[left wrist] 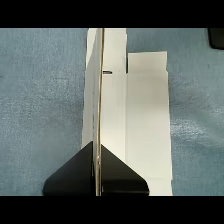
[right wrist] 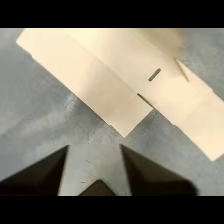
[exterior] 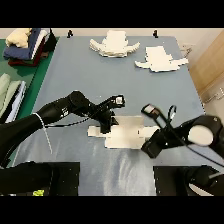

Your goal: Fold the box.

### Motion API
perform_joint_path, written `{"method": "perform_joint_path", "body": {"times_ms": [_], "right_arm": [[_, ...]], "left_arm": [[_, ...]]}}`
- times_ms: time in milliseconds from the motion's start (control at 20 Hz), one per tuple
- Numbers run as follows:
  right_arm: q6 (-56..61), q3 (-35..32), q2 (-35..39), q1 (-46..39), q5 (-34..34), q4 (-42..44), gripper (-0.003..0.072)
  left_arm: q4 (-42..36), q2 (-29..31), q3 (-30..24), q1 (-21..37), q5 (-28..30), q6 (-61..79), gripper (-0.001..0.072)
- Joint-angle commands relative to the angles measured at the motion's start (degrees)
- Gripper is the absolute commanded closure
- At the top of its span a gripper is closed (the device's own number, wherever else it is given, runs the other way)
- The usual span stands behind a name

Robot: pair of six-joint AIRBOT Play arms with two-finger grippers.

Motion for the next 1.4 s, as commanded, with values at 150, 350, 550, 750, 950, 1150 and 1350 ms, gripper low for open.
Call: {"method": "perform_joint_path", "body": {"times_ms": [150,350,550,750,950,1150,1350], "right_arm": [[-15.21,-12.2,-0.39,15.93,-17.22,-15.69,0.001],[-18.32,-12.17,-5.05,15.96,-25.73,-17.77,0.0011],[-18.1,-12.17,-8.0,15.96,-29.83,-23.5,0.0015],[-14.1,-11.72,-6.97,15.96,-31.41,-27.82,0.0036],[-1.03,-9.75,-1.7,15.96,-30.53,-34.03,0.0036],[2.75,-9.57,1.22,15.85,-28.11,-37.51,0.0036],[2.95,-9.6,-0.98,15.82,-26.23,-37.99,0.0036]], "left_arm": [[0.02,-0.02,0.07,-0.04,0.0,0.02,0.0695],[0.0,-0.02,0.07,-0.07,0.0,0.02,0.0695],[0.02,-0.02,0.07,-0.07,0.0,0.0,0.0695],[0.02,-0.02,0.07,-0.07,0.02,0.02,0.0695],[0.02,-0.02,0.07,-0.07,0.02,0.0,0.0695],[0.02,-0.02,0.07,-0.07,0.02,0.0,0.0695],[0.02,-0.02,0.07,-0.07,0.04,0.0,0.0695]]}}
